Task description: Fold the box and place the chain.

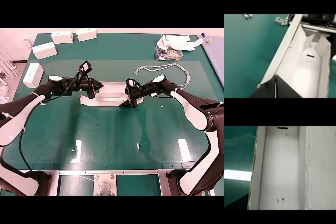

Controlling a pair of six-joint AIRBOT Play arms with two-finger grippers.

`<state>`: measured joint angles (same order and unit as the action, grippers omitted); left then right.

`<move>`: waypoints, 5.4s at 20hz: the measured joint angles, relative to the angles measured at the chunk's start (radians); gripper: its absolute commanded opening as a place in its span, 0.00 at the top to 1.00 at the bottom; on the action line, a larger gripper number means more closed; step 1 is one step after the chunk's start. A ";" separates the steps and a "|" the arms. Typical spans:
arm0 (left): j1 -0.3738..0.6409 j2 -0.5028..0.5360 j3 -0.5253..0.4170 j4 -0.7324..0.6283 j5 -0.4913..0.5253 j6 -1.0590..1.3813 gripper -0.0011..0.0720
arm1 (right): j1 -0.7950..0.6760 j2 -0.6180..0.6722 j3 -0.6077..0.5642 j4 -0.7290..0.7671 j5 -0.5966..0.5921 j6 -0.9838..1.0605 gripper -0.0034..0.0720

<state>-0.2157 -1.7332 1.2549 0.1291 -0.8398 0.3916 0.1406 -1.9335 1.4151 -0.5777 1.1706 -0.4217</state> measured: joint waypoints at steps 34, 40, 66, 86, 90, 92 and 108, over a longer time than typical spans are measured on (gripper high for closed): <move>0.043 0.017 0.060 0.033 -0.082 0.031 0.49 | 0.000 0.000 0.000 -0.002 0.002 -0.003 0.19; 0.098 0.101 0.064 0.297 -0.220 -0.113 0.39 | 0.000 0.000 0.000 -0.001 0.002 -0.003 0.19; -0.005 0.010 0.061 0.623 -0.150 -0.312 0.32 | 0.000 0.000 0.000 0.000 0.002 -0.002 0.19; -0.026 -0.029 0.061 0.520 -0.125 -0.301 0.59 | 0.000 0.000 0.000 0.000 0.002 -0.002 0.18; -0.029 -0.032 0.061 0.479 -0.127 -0.274 0.59 | 0.000 0.000 0.000 0.000 0.002 -0.002 0.19; -0.039 -0.032 0.061 0.463 -0.120 -0.264 0.59 | 0.000 0.000 0.000 0.000 0.002 -0.001 0.19; -0.075 -0.047 0.061 0.430 -0.040 -0.233 0.28 | -0.001 0.000 0.000 0.000 -0.001 -0.001 0.19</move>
<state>-0.2909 -1.7798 1.3163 0.5591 -0.8799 0.1589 0.1398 -1.9339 1.4151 -0.5777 1.1698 -0.4225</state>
